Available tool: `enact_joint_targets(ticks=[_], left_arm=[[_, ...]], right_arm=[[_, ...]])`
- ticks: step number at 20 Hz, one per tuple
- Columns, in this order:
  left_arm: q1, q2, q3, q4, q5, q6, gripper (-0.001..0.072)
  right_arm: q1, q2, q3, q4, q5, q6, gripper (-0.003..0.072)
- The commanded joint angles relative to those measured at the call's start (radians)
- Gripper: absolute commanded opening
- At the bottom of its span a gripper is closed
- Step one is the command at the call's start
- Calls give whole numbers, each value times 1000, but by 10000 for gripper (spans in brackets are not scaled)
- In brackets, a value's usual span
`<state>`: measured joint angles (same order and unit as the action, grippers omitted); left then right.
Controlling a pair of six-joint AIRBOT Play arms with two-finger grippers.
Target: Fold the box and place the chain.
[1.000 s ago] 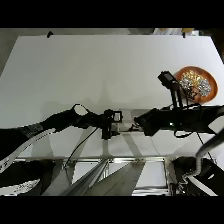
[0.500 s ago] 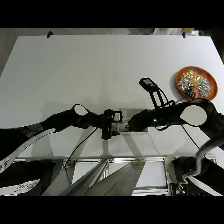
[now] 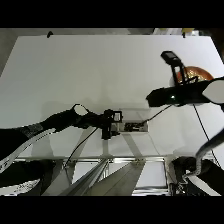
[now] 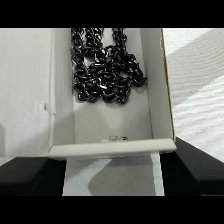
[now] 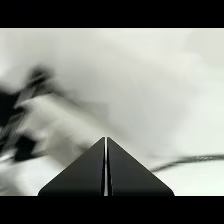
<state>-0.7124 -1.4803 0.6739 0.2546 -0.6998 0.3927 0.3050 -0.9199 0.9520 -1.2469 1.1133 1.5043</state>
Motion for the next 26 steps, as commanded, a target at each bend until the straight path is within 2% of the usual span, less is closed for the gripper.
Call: enact_joint_targets(ticks=[1,3,4,6,7,10,13,15,20,23,24,26], left_arm=[[0,0,0,0,0,0,271],[0,0,0,0,0,0,271],[0,0,0,0,0,0,271],[0,0,0,0,0,0,271],[0,0,0,0,0,0,271],[0,0,0,0,0,0,271],[0,0,0,0,0,0,271],[0,0,0,0,0,0,271],[0,0,0,0,0,0,271],[0,0,0,0,0,0,271],[0,0,0,0,0,0,271],[0,0,0,0,0,0,271]], right_arm=[[-157,-70,26,-175,35,-2,11],[-214,-157,25,-209,76,-3,19],[-233,-204,24,-219,88,-3,107],[-250,-275,14,-222,82,-4,377],[-250,-302,5,-224,77,-11,397],[-250,-364,-44,-224,50,-13,396],[-250,-379,-108,-223,-30,-12,392],[-250,-379,-132,-223,-69,-12,351],[-250,-381,-141,-222,-115,-8,288],[-250,-415,-141,-223,-115,14,288],[-250,-432,-141,-220,-114,18,268],[-250,-447,-141,-219,-111,17,143]])
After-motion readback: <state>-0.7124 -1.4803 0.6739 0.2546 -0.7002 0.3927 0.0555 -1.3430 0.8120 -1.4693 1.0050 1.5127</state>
